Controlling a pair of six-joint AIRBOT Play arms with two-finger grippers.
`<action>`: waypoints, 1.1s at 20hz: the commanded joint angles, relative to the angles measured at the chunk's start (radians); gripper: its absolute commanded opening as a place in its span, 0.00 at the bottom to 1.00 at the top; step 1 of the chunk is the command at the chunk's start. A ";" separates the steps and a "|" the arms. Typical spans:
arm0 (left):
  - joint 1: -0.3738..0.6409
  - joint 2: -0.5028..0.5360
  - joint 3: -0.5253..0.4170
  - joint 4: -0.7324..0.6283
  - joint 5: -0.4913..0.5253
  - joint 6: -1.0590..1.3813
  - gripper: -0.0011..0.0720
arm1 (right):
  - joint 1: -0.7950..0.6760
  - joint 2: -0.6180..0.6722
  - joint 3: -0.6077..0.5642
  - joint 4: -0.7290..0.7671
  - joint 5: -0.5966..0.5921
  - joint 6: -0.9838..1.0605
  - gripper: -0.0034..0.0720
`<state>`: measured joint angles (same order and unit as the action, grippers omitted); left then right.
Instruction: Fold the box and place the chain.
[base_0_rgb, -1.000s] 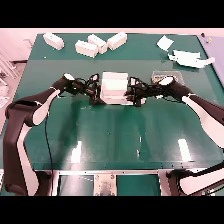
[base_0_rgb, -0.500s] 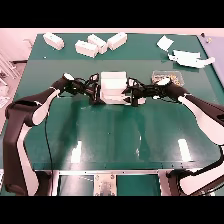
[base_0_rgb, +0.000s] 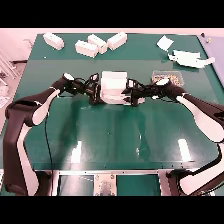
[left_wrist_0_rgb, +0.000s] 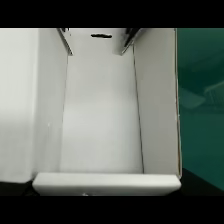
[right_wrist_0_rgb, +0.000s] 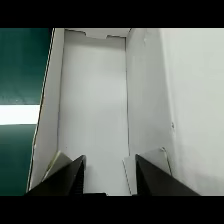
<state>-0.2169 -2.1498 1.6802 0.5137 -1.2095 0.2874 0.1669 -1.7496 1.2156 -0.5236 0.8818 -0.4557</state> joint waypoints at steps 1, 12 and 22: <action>0.000 -0.001 0.000 0.002 -0.003 0.002 0.82 | -0.015 0.023 0.006 -0.011 0.003 0.034 0.56; 0.000 -0.001 0.000 0.002 -0.002 0.002 0.82 | -0.120 0.178 0.006 -0.186 0.058 0.400 0.05; 0.000 -0.001 0.000 0.002 -0.002 0.002 0.82 | -0.274 0.224 -0.006 -0.369 0.113 1.239 0.05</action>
<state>-0.2176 -2.1502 1.6802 0.5144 -1.2118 0.2890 -0.0586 -1.5299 1.2156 -0.8154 0.9527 0.5152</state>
